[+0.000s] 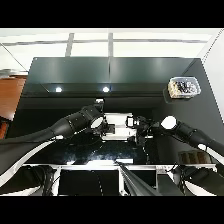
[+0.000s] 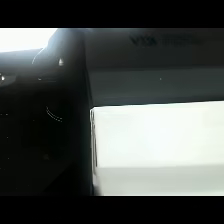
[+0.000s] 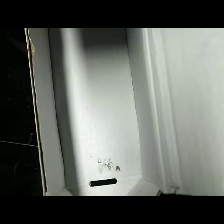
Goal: Fold the box and place the chain.
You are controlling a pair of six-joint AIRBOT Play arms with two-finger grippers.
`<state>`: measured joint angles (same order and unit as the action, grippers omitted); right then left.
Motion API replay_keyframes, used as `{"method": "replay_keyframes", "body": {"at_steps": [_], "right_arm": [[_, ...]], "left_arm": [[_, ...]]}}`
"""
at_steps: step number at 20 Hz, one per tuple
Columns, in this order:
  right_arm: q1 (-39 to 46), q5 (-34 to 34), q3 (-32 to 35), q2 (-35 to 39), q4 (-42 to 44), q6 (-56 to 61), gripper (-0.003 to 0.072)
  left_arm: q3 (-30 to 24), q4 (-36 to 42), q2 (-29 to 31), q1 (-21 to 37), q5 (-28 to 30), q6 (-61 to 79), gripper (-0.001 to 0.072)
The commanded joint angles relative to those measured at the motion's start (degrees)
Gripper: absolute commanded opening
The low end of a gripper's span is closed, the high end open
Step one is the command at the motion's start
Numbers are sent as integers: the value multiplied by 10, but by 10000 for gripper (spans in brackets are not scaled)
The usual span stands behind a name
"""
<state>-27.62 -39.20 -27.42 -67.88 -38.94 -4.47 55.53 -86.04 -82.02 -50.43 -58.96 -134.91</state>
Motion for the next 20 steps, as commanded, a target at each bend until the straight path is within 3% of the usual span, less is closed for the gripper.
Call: {"method": "replay_keyframes", "body": {"at_steps": [1,7,8,10,12,13,19,20], "right_arm": [[0,0,-1,0,-1,0,479],[0,0,0,0,-1,0,479],[0,0,0,0,-1,0,479],[0,0,0,0,-1,0,479],[0,0,0,0,-1,0,479],[0,0,-1,0,-1,0,479],[0,0,0,0,-1,0,479],[0,0,-1,0,-1,0,479]], "left_arm": [[0,2,0,0,0,5,33],[0,11,0,0,0,5,36],[0,13,0,0,0,5,64],[0,15,0,0,-5,3,263],[0,14,0,1,-14,-9,408],[0,14,0,1,-14,-8,433],[0,13,0,1,0,-8,425],[0,12,0,1,3,-8,382]]}}
